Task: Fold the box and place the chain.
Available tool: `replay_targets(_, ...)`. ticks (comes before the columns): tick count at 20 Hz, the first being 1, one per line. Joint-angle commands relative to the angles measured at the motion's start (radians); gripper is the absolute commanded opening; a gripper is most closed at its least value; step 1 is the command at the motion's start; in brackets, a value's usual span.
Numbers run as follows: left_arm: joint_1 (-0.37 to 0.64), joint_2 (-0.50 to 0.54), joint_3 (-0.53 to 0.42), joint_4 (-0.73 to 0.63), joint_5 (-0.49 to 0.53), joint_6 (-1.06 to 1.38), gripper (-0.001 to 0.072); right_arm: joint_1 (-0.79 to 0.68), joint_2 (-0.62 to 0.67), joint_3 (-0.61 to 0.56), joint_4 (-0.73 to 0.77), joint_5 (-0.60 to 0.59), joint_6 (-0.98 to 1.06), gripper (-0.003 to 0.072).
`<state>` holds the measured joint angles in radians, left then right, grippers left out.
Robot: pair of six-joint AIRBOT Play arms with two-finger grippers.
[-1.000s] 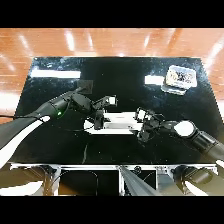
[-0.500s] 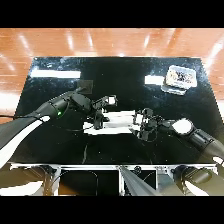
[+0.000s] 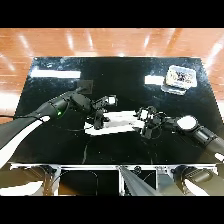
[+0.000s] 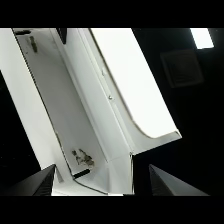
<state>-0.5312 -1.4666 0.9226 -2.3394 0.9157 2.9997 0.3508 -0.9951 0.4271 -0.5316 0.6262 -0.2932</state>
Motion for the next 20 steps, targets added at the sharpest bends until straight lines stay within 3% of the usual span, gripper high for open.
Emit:
replay_targets(1, 0.000, 0.000, 0.000, 0.002, -0.001, 0.000, 0.0016, -0.007, 0.001, 0.001, 0.039, 0.035, -0.038, 0.0711)
replay_targets(4, -0.006, 0.000, 0.003, 0.018, 0.000, 0.000, 0.0016, -0.007, -0.013, 0.011, 0.116, 0.070, -0.099, 0.0710)
replay_targets(11, -0.012, 0.000, 0.014, 0.064, -0.004, 0.000, 0.0018, 0.021, -0.159, 0.061, 0.095, 0.163, -0.155, 0.0711)
replay_targets(20, -0.012, -0.004, 0.026, 0.064, 0.024, -0.031, 0.0017, 0.121, -0.166, 0.061, 0.038, 0.071, -0.001, 0.0710)
